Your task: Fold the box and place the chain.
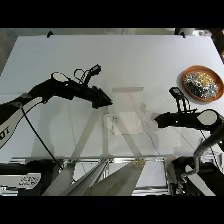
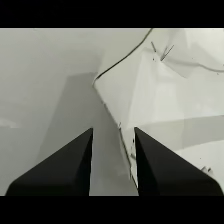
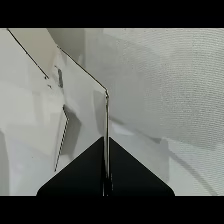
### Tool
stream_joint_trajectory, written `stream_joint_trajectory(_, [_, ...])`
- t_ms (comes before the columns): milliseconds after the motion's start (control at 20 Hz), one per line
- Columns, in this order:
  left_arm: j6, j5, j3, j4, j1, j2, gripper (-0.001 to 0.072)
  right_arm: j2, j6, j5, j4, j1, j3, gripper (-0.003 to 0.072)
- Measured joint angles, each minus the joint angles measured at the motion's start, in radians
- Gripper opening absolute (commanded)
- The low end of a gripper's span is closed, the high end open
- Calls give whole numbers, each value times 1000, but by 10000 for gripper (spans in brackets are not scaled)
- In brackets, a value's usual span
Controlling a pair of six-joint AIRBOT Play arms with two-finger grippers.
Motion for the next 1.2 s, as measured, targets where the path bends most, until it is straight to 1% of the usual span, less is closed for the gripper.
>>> stream_joint_trajectory(200, [-2,-29,62,6,-41,-35,289,0,0,8,0,0,0,12])
stream_joint_trajectory(400, [-40,-53,83,67,-55,-72,289,0,0,11,0,0,0,12])
stream_joint_trajectory(500, [-50,-64,87,75,-60,-92,288,0,-1,11,0,0,0,12])
stream_joint_trajectory(600, [-42,-68,88,66,-69,-105,266,0,-2,11,0,0,0,12])
stream_joint_trajectory(900, [11,-34,98,2,-103,-134,263,0,-3,12,0,0,0,12])
stream_joint_trajectory(950, [14,-34,104,-4,-105,-141,236,0,-3,13,0,0,0,12])
stream_joint_trajectory(1000, [16,-35,111,-8,-106,-146,175,0,-3,13,0,0,0,12])
stream_joint_trajectory(1050, [18,-39,118,-12,-108,-150,144,0,-3,13,0,0,0,12])
stream_joint_trajectory(1100, [19,-41,126,-13,-109,-154,128,0,-3,13,0,0,0,12])
stream_joint_trajectory(1150, [19,-44,133,-10,-109,-156,84,0,-3,13,0,0,0,12])
stream_joint_trajectory(1200, [18,-47,139,-4,-109,-158,9,0,-3,13,0,0,0,12])
